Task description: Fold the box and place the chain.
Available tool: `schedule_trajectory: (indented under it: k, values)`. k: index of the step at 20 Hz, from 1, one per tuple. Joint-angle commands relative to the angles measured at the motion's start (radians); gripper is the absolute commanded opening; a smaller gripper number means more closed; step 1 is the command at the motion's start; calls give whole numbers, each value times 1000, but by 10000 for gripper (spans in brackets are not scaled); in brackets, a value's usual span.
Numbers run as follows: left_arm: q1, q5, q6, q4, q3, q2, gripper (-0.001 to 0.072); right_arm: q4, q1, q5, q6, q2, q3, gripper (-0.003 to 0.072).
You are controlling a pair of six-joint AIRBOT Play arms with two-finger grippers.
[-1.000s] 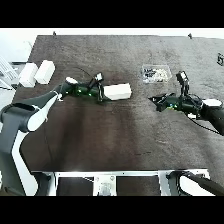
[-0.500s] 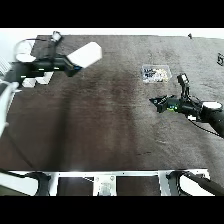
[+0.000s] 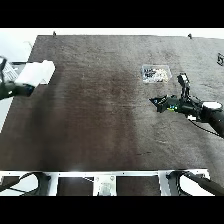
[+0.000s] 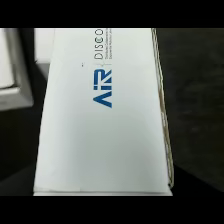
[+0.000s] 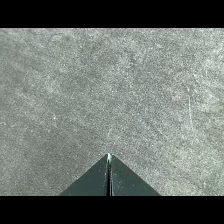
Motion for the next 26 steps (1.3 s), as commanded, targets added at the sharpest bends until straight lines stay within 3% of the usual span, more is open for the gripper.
schedule_trajectory:
  k: [1,5,8,13,16,19,23,24,25,26]
  values:
    - [160,-6,50,36,-80,26,15,0,0,1,0,0,0,8]
    - [235,21,134,14,-136,26,15,4,0,1,0,0,0,8]
    - [235,137,174,-13,-200,24,15,32,1,1,-1,0,0,8]
    - [235,214,288,-169,-228,-44,19,35,1,1,0,0,0,8]
    - [235,134,438,-273,-228,-85,19,47,1,1,-1,0,0,9]
    - [235,122,520,-412,-228,-100,19,53,1,1,-1,0,-1,8]
    - [235,121,553,-439,-228,-100,23,53,1,1,-1,0,0,9]
    - [235,120,560,-440,-228,-100,229,53,1,1,-1,0,0,9]
    - [235,121,568,-444,-228,-100,616,53,1,1,-1,0,0,9]
    - [235,124,579,-443,-228,-100,715,53,1,1,-1,0,0,9]
